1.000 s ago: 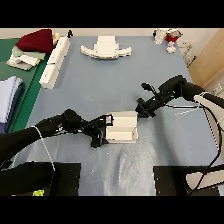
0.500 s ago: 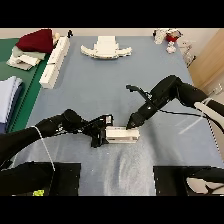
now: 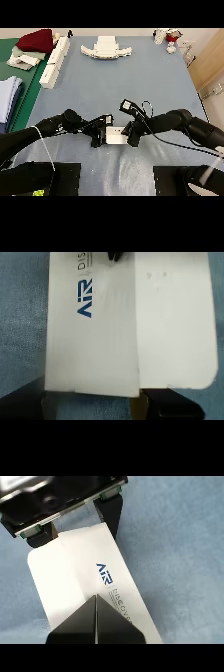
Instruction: Fold the box.
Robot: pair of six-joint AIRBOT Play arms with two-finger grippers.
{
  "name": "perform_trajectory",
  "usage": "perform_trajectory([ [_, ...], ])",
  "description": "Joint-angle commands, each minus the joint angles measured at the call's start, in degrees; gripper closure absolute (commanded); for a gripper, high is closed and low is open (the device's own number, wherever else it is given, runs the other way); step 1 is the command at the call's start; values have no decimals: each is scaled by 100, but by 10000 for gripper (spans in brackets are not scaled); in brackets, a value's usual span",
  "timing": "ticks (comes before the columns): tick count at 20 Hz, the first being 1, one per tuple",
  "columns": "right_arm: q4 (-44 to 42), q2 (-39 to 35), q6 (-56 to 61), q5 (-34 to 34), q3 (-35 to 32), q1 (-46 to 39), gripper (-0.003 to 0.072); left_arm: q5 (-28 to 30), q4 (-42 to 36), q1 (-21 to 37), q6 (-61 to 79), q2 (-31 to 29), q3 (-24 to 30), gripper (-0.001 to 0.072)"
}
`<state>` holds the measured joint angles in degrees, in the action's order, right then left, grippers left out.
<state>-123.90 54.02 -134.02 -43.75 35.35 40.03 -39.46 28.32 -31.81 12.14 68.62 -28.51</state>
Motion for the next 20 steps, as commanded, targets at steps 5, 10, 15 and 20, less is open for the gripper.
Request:
perform_trajectory([
  [5, 562, -302, -898, 533, -262, 546, 173, 0, 0, 0, 2, 0, -4, 294],
  [10, 874, -177, -1519, 568, -258, 695, 47, 0, 0, 2, 2, 0, -4, 294],
  [15, 1403, 4, -1569, 1187, -251, 699, 48, 0, 0, 2, 2, 0, -4, 294],
  [20, 1373, -39, -1609, 1152, -234, 702, 70, 0, 0, 2, 2, 0, -4, 294],
])
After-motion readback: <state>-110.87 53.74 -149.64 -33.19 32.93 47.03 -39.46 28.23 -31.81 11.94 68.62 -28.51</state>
